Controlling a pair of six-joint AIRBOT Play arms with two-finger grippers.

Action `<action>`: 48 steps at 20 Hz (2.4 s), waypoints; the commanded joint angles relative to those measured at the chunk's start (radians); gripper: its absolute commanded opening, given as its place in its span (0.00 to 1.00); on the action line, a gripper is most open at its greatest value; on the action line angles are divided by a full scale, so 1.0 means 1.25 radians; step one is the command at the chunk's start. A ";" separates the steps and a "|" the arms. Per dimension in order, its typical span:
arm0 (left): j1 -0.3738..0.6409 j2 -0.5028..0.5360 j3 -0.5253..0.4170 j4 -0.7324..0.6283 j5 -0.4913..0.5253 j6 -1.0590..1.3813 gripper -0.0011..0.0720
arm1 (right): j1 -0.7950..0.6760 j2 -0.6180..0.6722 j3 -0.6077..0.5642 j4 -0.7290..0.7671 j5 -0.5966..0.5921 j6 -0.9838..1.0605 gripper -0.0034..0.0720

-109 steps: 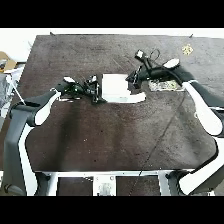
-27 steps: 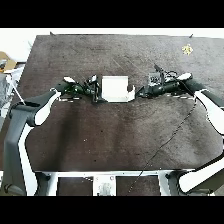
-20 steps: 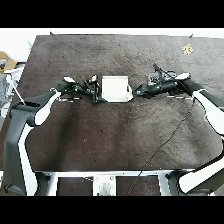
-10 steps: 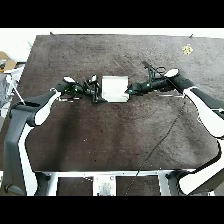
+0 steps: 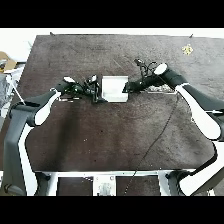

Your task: Fold the box and place the chain.

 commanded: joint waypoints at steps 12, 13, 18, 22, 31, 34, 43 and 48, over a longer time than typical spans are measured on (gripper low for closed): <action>0.000 -0.001 0.000 0.000 0.000 0.000 0.50 | 0.168 -0.078 0.205 -0.508 0.143 0.438 0.62; 0.000 -0.001 0.000 0.000 0.000 0.000 0.50 | 0.170 -0.082 0.205 -0.515 0.142 0.464 0.62; 0.000 -0.001 0.000 0.000 0.000 0.000 0.50 | 0.175 -0.117 0.205 -0.518 0.146 0.524 0.49; 0.000 -0.001 0.000 0.000 0.000 0.000 0.50 | 0.189 -0.124 0.205 -0.543 0.128 0.552 0.46; 0.000 -0.001 0.000 0.000 0.000 0.000 0.50 | 0.196 -0.125 0.205 -0.564 0.109 0.606 0.22; 0.000 -0.001 0.000 0.000 0.000 0.000 0.50 | 0.196 -0.124 0.205 -0.566 0.109 0.613 0.07; 0.000 -0.001 0.000 0.000 0.000 0.000 0.50 | 0.196 -0.110 0.205 -0.565 0.110 0.589 0.70; 0.000 -0.001 0.000 0.000 0.000 0.000 0.50 | 0.192 -0.055 0.205 -0.563 0.149 0.511 0.71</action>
